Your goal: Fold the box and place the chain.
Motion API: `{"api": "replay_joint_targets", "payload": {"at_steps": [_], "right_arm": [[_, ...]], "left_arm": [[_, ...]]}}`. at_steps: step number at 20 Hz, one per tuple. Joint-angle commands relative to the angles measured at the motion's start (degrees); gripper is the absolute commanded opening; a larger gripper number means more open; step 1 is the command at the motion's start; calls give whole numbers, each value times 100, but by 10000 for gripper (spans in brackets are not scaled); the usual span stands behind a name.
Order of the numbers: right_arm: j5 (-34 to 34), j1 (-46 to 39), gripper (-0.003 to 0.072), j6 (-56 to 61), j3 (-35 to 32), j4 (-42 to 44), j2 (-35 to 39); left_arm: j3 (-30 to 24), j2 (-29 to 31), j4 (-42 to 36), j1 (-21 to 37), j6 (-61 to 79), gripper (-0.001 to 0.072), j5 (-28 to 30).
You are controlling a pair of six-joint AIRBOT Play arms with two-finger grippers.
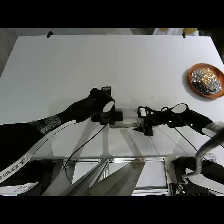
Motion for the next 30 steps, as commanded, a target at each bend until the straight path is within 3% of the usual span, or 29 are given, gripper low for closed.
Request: {"api": "replay_joint_targets", "payload": {"at_steps": [1, 4, 8, 12, 15, 18, 19, 20, 21, 24, 26, 28, 30], "right_arm": [[-2, 2, 336, 0, -2, 2, 4], [-2, 2, 336, 0, -2, 4, 4], [-2, 2, 336, 0, -2, 2, 4], [-2, 2, 336, 0, -2, 2, 4], [-2, 2, 336, 0, -2, 4, 4], [-2, 2, 336, 0, -2, 4, 4], [-2, 2, 336, 0, -2, 2, 4], [-2, 2, 336, 0, -2, 4, 4], [-2, 2, 336, 0, -2, 2, 4], [-4, 2, 336, 0, -2, 0, 4], [-2, 2, 336, 0, -2, 2, 4], [-2, 2, 336, 0, -2, 4, 4], [0, 2, 336, 0, -2, 2, 4]], "left_arm": [[46, -144, -61, 31, 83, 149, -208], [46, -240, -136, -24, 98, 4, -166], [46, -227, -162, -22, 103, 3, -164], [46, 52, -323, 125, 1012, 154, -195], [46, 533, -391, 363, 2105, 152, -363], [13, 1036, -422, 597, 3233, 160, -953], [-39, 1224, -428, 699, 3574, 249, -1058], [-149, 1429, -444, 807, 3991, 443, -1075], [-286, 1617, -481, 929, 4406, 549, -1016], [-1121, 2232, -981, 1360, 7353, 577, -664], [-1963, 2538, -1683, 1698, 10131, 577, 98], [-2579, 2518, -2463, 1891, 12343, 577, 990], [-2833, 2247, -3211, 1919, 13654, 577, 1703]]}}
